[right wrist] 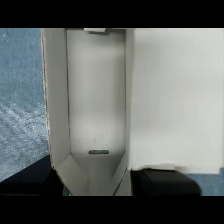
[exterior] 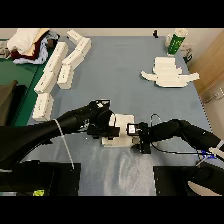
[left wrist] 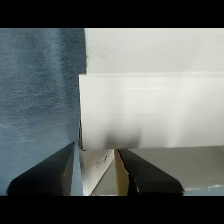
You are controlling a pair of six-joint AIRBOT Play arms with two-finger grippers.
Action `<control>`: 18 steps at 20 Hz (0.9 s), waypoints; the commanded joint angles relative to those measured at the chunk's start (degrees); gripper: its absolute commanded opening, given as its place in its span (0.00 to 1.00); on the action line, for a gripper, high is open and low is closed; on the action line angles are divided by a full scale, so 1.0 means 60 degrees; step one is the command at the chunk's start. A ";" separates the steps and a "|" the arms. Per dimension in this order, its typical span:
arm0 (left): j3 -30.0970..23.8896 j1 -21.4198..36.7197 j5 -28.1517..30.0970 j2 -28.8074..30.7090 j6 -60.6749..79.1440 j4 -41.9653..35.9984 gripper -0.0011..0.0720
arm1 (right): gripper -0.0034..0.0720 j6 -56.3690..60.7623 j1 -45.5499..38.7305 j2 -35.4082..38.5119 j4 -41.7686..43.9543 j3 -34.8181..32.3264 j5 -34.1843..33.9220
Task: Fold the box.
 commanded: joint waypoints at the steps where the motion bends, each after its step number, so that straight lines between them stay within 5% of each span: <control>1: 0.0364 -0.0106 -0.0317 -0.0426 -0.0437 0.0408 0.50 | 0.63 0.0000 0.0004 0.0007 0.0004 0.0000 0.0004; 12: 0.0430 -0.0718 -0.0317 -0.0831 -0.1246 0.1137 0.49 | 0.63 0.0000 0.0004 0.0007 0.0004 0.0000 0.0004; 13: 0.0430 -0.0729 -0.0317 -0.0863 -0.1249 0.1133 0.46 | 0.63 0.0000 0.0004 0.0007 0.0000 0.0000 0.0000; 14: 0.0430 -0.0750 -0.0313 -0.0867 -0.1239 0.1133 0.21 | 0.63 0.0000 0.0004 0.0007 0.0004 0.0000 0.0000; 15: 0.0430 -0.0787 -0.0310 -0.0867 -0.1239 0.1140 0.06 | 0.63 0.0000 0.0004 0.0007 0.0004 0.0000 0.0004; 18: 0.0430 -0.0849 -0.0310 -0.0867 -0.1253 0.1104 0.03 | 0.63 0.0000 0.0004 0.0007 0.0004 0.0000 0.0004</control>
